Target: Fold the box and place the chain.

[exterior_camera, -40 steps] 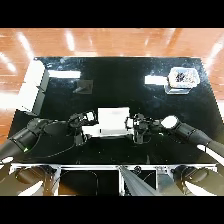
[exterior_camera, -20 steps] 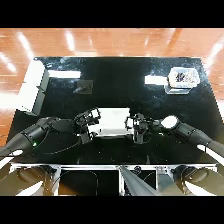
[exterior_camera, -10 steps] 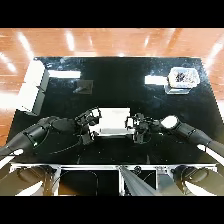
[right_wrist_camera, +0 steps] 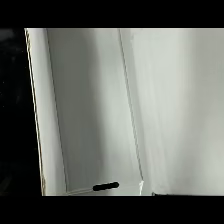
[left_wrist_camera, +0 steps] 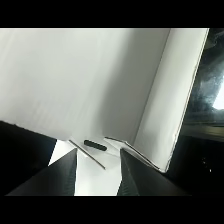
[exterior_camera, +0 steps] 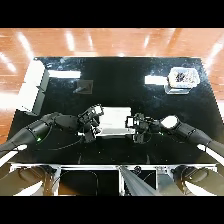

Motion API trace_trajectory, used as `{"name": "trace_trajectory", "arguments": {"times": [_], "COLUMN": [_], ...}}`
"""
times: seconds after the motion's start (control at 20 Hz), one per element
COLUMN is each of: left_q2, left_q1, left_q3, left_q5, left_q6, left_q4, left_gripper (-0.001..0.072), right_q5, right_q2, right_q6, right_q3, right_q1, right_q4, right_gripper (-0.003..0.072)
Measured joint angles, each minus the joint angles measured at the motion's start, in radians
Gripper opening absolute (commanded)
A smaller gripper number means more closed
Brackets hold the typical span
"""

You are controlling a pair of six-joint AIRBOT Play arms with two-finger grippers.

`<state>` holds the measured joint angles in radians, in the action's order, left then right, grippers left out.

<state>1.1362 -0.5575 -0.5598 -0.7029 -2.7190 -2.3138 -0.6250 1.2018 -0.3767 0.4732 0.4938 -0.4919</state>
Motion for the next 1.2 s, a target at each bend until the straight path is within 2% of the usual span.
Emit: {"name": "trace_trajectory", "arguments": {"times": [1.0,1.2], "left_q2": [0.003,0.005], "left_q1": [-0.019,-0.026], "left_q3": [-0.007,-0.007], "left_q5": [0.008,0.039], "left_q6": [0.000,-0.002], "left_q4": [-0.034,-0.043], "left_gripper": [0.0368,0.0368], "right_q5": [-0.002,0.001], "right_q2": [0.000,0.000], "right_q6": [-0.001,0.000], "right_q3": [0.000,0.000], "right_q1": [0.000,0.000], "right_q4": [0.000,0.002], "right_gripper": [0.0621,0.0621]}}
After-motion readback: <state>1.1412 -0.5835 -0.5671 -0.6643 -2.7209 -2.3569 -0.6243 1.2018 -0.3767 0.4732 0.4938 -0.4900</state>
